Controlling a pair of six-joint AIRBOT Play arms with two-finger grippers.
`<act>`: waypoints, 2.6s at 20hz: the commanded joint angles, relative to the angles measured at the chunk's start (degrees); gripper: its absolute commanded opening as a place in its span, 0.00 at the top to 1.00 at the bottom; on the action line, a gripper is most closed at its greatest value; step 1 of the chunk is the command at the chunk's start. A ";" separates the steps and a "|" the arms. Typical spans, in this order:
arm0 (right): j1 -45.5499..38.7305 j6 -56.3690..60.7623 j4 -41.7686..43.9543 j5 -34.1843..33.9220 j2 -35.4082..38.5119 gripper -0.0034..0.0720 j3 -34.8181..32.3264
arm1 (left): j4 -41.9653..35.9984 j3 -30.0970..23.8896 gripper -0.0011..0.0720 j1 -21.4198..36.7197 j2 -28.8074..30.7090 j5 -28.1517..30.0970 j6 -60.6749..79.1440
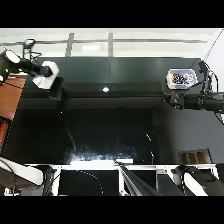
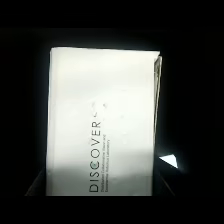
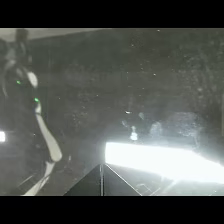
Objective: Fold the box and place the chain.
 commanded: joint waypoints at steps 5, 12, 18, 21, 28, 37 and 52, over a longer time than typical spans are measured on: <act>0.09 5.16 2.16 -0.42 0.02 0.91 0.02 | 0.74 22.56 0.01 4.83 -17.55 -1.09 -2.47; 0.09 5.11 1.99 -3.39 0.02 0.91 0.07 | 10.49 23.76 0.01 2.62 -7.89 -10.73 -7.65; -0.02 4.09 -4.42 0.26 0.94 0.91 2.47 | 0.44 22.56 0.94 2.58 5.88 -39.36 -17.05; -2.43 5.55 -7.37 7.74 4.63 0.91 3.91 | -1.92 19.78 0.94 1.86 11.32 -50.10 -20.26; -4.68 5.35 -25.49 2.60 17.44 0.91 0.31 | -4.24 -21.29 0.94 -14.34 46.14 -16.87 -20.26; -4.68 6.01 -24.79 -6.78 17.94 0.91 -9.94 | -2.14 -60.81 0.94 -20.20 75.54 -1.01 -24.61; -4.68 6.01 -24.83 -6.75 17.94 0.91 -9.94 | -2.12 -60.83 0.94 -20.24 75.30 -0.92 -24.59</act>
